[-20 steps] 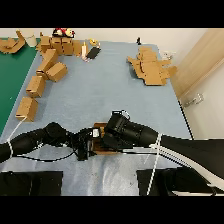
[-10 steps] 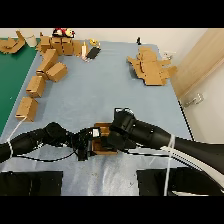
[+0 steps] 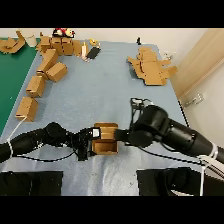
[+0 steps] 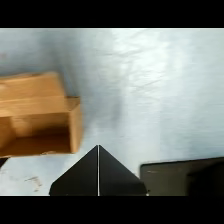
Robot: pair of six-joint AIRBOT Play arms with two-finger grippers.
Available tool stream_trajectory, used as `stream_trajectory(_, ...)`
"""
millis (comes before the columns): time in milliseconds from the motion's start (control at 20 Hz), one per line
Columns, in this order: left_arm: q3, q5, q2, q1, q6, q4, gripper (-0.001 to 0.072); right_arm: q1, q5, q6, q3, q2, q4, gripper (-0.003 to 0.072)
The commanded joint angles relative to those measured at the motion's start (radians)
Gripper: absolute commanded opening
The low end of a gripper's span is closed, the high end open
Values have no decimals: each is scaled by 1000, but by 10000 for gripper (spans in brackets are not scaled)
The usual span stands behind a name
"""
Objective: Fold the box.
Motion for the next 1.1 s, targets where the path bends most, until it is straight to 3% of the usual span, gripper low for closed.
stream_trajectory(0,0,0,0,0,0,0,594,-158,1,-182,-95,74,-37,0)
stream_trajectory(100,0,0,0,0,0,0,594,-344,167,-383,-172,69,56,0)
stream_trajectory(200,0,0,0,0,0,0,594,-557,383,-719,-230,16,328,0)
stream_trajectory(250,0,0,0,0,0,0,595,-660,441,-941,-241,-34,540,0)
stream_trajectory(350,0,0,0,0,0,0,594,-805,429,-1317,-237,-158,938,0)
stream_trajectory(450,0,0,0,0,0,0,594,-851,360,-1501,-215,-282,1131,1)
stream_trajectory(650,0,0,0,0,0,0,594,-807,165,-1684,-167,-422,1275,0)
stream_trajectory(900,0,0,0,0,0,0,594,-676,150,-1769,-185,-363,1281,1)
stream_trajectory(1050,0,0,0,0,0,0,594,-596,252,-1789,-254,-236,1265,1)
